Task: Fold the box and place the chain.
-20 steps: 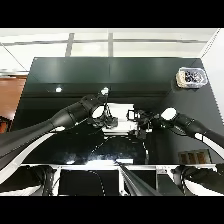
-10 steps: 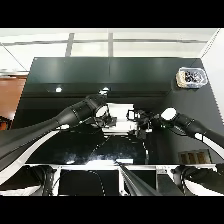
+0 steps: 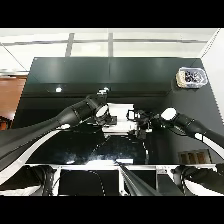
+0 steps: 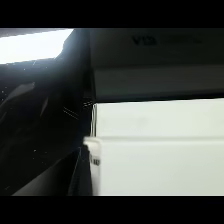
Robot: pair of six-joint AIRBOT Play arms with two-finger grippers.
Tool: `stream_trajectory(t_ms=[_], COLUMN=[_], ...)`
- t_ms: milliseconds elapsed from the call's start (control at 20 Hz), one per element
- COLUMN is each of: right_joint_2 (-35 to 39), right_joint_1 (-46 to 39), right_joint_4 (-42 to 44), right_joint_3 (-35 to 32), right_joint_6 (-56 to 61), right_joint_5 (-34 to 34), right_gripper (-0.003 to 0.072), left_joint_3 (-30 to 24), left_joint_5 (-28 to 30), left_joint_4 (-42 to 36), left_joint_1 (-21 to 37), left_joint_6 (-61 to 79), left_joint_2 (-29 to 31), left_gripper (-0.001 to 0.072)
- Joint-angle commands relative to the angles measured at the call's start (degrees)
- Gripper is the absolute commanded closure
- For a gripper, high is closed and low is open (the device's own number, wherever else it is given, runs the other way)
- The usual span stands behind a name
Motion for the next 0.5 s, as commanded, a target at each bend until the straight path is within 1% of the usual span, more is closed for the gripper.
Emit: stream_trajectory(t_ms=[0,100,150,250,450], right_joint_2=[-0.02,-0.02,-0.02,-0.02,-0.02], right_joint_1=[0.04,0.04,0.04,0.04,0.04], right_joint_4=[0.02,0.02,0.00,0.00,0.00], right_joint_3=[-0.02,-0.02,-0.02,-0.02,-0.02], right_joint_6=[0.00,0.00,0.00,0.00,0.00], right_joint_5=[0.02,0.02,0.02,0.02,0.02], right_gripper=[0.0487,0.0487,0.0487,0.0487,0.0487], left_joint_3=[0.04,0.04,0.04,0.09,1.01], left_joint_5=[0.46,-1.05,-1.22,-0.85,-0.83], left_joint_4=[0.24,0.07,-1.25,-2.38,-1.95], left_joint_1=[0.11,0.09,0.09,0.09,0.59], left_joint_6=[0.00,-0.04,-0.04,-0.07,-0.13], left_joint_2=[-0.33,-1.57,-2.16,-2.49,-2.56], left_gripper=[0.0414,0.0414,0.0415,0.0415,0.0415])
